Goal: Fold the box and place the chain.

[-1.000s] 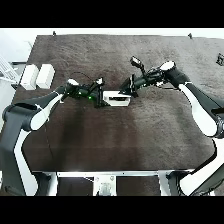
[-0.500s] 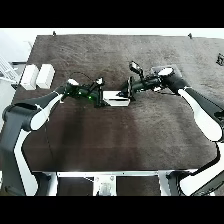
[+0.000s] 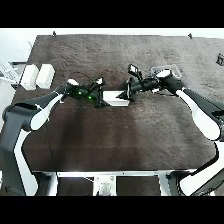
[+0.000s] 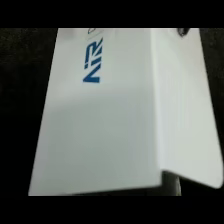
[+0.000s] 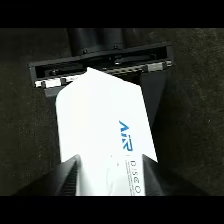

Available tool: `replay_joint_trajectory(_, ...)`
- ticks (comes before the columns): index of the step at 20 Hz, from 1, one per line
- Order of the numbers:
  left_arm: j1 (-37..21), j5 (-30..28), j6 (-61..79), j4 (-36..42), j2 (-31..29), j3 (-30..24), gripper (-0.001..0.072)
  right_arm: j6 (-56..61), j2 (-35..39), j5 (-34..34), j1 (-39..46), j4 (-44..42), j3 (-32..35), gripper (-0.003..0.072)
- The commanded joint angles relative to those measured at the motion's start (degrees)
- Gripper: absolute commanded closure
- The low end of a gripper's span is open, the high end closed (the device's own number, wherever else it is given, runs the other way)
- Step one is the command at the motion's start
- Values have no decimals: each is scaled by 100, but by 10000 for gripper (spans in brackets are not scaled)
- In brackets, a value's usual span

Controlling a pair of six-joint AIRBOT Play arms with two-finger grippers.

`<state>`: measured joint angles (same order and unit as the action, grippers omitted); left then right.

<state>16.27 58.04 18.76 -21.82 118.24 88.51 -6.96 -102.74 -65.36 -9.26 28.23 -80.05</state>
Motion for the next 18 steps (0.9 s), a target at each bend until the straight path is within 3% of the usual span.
replay_joint_trajectory(1,2,4,7,-4,-2,0,368,-83,11,22,-4,-127,-83,265)
replay_joint_trajectory(3,2,4,9,-4,-2,0,368,-81,13,-256,-7,-190,-234,272)
replay_joint_trajectory(7,2,4,7,-4,-2,0,368,-81,11,-345,-4,-181,-315,427)
replay_joint_trajectory(13,2,4,7,-4,-4,0,368,-55,0,-282,-2,-24,-308,425)
replay_joint_trajectory(18,2,4,7,-4,-2,0,368,236,-7,-129,-2,247,-308,379)
